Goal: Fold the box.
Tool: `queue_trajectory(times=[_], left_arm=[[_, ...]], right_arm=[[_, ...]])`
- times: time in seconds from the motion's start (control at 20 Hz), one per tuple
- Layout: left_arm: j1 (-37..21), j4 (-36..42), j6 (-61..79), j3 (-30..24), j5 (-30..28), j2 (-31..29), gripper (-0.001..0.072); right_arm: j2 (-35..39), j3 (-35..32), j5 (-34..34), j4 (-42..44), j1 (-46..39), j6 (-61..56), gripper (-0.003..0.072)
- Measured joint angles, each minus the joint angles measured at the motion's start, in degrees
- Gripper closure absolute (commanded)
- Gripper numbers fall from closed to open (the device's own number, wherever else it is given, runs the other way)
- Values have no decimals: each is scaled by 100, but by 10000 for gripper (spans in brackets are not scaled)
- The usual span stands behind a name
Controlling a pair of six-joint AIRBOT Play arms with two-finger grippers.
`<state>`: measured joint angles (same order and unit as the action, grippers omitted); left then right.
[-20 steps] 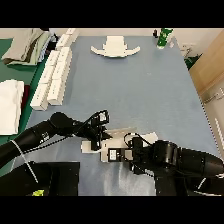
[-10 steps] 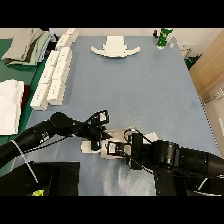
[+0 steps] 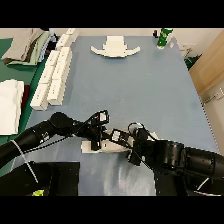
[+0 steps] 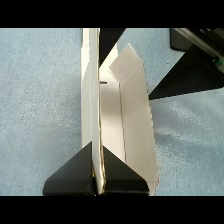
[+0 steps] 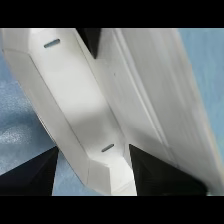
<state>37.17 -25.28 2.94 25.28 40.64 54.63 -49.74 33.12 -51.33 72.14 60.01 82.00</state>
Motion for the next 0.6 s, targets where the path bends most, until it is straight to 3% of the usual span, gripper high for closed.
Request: queue_trajectory(times=[0.35, 0.6], left_arm=[[0, 0, 2, 2, 0, 0, 695], [0, 0, 2, 0, -2, 0, 695]], right_arm=[[61, 9, -505, 13, -221, -391, -34], [293, -105, -173, 553, -940, 741, -34]])
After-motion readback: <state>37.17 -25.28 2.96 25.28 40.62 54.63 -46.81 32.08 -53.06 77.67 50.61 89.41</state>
